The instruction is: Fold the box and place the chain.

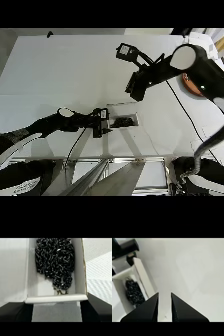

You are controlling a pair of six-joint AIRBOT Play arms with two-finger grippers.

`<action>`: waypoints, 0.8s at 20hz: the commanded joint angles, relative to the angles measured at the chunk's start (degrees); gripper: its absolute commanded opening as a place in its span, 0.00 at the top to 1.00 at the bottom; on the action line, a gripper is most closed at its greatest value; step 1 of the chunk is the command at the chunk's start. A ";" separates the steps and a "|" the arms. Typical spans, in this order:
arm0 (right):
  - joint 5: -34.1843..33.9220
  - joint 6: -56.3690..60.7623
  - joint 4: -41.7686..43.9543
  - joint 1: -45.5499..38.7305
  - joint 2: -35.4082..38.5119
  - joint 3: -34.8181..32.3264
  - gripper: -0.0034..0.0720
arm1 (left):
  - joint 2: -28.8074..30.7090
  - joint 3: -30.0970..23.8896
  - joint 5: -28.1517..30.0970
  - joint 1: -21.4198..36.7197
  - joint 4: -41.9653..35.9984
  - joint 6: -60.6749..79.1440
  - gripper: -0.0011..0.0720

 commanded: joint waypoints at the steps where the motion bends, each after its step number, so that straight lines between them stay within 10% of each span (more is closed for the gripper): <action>1: 3.76 -5.95 -1.11 -0.83 -7.21 2.14 0.70 | 0.02 0.00 0.00 -0.02 0.02 0.02 0.84; 8: 4.70 -17.07 0.31 3.21 -8.61 -2.56 0.71 | 0.02 0.00 0.00 -0.02 0.00 0.02 0.84; 16: -1.38 -20.65 1.31 7.78 5.90 -14.05 0.70 | 0.02 0.00 0.00 -0.02 0.02 0.02 0.84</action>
